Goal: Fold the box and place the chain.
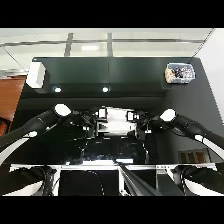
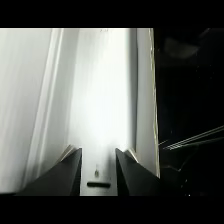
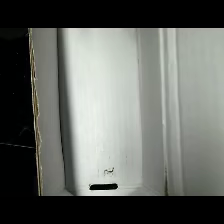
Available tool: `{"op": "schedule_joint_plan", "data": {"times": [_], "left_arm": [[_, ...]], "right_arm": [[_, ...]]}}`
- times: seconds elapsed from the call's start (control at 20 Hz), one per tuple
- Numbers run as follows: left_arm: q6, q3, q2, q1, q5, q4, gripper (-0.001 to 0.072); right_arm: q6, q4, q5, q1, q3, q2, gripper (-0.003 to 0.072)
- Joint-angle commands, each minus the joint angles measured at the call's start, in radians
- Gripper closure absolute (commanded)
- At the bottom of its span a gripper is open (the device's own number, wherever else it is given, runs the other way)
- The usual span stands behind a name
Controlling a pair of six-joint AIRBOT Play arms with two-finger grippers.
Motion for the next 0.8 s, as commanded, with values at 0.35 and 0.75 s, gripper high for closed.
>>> {"op": "schedule_joint_plan", "data": {"times": [0.35,0.75], "left_arm": [[-0.012,0.015,-0.016,-0.015,-0.008,0.051,0.0591],[-0.412,0.033,0.203,0.079,-0.034,0.243,0.0685]], "right_arm": [[0.0,0.0,0.0,0.0,0.0,0.0,0.0669],[0.0,0.0,0.0,0.0,0.0,0.0,0.067]]}}
